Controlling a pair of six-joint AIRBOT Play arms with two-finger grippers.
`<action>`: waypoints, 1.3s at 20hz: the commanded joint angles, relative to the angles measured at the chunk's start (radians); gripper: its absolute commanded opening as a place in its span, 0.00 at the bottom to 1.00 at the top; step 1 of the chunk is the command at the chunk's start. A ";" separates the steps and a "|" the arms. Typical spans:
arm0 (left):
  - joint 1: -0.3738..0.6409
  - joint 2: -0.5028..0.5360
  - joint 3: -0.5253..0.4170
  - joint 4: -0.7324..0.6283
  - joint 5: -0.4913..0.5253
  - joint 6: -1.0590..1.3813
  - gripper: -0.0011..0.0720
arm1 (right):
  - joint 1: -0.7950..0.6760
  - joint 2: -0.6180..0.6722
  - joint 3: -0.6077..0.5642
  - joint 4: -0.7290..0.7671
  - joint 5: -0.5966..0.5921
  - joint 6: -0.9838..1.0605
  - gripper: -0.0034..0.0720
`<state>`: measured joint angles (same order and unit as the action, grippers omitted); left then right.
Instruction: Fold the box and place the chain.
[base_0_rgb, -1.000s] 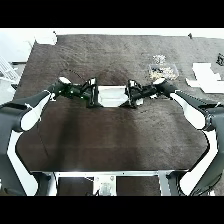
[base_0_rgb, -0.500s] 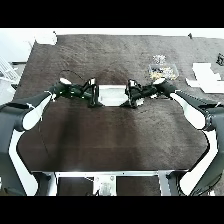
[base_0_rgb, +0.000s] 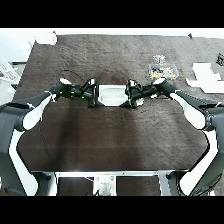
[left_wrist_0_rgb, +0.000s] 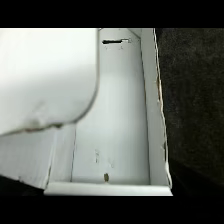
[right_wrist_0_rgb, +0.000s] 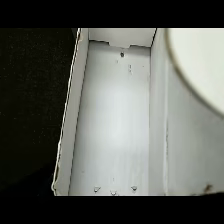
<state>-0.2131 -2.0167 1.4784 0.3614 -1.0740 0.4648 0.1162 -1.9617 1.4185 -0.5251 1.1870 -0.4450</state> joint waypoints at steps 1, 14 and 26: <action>0.000 -0.001 0.000 0.023 0.012 0.001 0.94 | 0.001 0.000 0.000 0.000 0.000 0.000 0.82; -0.005 -0.001 0.000 0.034 0.002 0.042 0.90 | 0.001 0.000 0.000 0.000 0.000 0.000 0.82; -0.013 -0.001 0.000 0.035 0.012 0.040 0.51 | 0.001 0.000 0.000 0.000 0.000 0.000 0.82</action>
<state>-0.2256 -2.0167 1.4788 0.3969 -1.0660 0.5056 0.1162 -1.9617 1.4181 -0.5274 1.1866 -0.4461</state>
